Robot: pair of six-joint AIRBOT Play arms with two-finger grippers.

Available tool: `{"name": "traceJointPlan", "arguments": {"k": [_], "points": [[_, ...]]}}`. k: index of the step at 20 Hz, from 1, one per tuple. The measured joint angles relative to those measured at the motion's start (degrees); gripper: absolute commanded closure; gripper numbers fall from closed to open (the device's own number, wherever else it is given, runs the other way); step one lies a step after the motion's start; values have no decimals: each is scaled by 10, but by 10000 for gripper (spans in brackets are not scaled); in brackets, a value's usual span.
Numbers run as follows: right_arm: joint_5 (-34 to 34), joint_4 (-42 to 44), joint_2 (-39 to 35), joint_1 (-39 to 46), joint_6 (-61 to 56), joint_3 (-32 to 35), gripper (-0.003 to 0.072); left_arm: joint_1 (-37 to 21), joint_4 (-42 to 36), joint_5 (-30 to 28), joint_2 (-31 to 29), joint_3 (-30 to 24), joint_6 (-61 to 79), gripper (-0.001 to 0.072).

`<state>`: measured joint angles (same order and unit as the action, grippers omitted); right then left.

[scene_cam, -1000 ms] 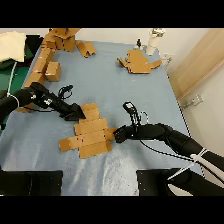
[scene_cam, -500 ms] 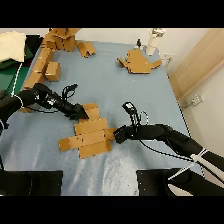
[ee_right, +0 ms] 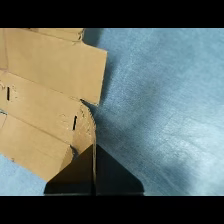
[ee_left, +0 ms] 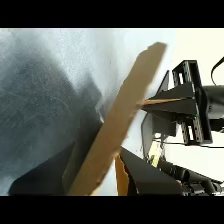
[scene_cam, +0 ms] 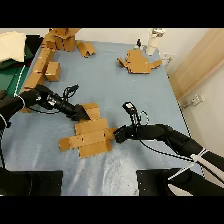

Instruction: Fold the box.

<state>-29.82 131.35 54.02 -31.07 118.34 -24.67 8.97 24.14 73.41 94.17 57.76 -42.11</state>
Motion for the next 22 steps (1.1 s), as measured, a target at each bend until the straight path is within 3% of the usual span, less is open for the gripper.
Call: {"name": "traceJointPlan", "arguments": {"k": [3,4,5,6,8,9,15,16,18,22], "points": [[0,0,0,0,0,0,685,0,-4,-1,1,0,6,549],[0,0,0,0,0,0,684,0,-4,-2,1,0,8,699],[0,-1,0,0,0,0,683,0,-5,-2,1,0,11,696],[0,-2,0,0,0,0,626,0,-5,1,1,0,16,696],[2,-2,0,0,0,0,219,0,-4,4,1,0,26,696],[3,-5,0,0,0,0,157,0,-5,5,1,0,33,696],[-17,-79,-8,62,-46,-38,163,8,-6,10,-7,0,103,698],[-33,-92,-13,80,-60,-52,224,14,-6,8,-13,0,116,698],[-76,-108,-24,110,-84,-82,684,35,-5,-2,-32,-1,146,698],[-183,-114,-48,126,-120,-118,685,100,-7,-38,-85,-9,221,698]]}}
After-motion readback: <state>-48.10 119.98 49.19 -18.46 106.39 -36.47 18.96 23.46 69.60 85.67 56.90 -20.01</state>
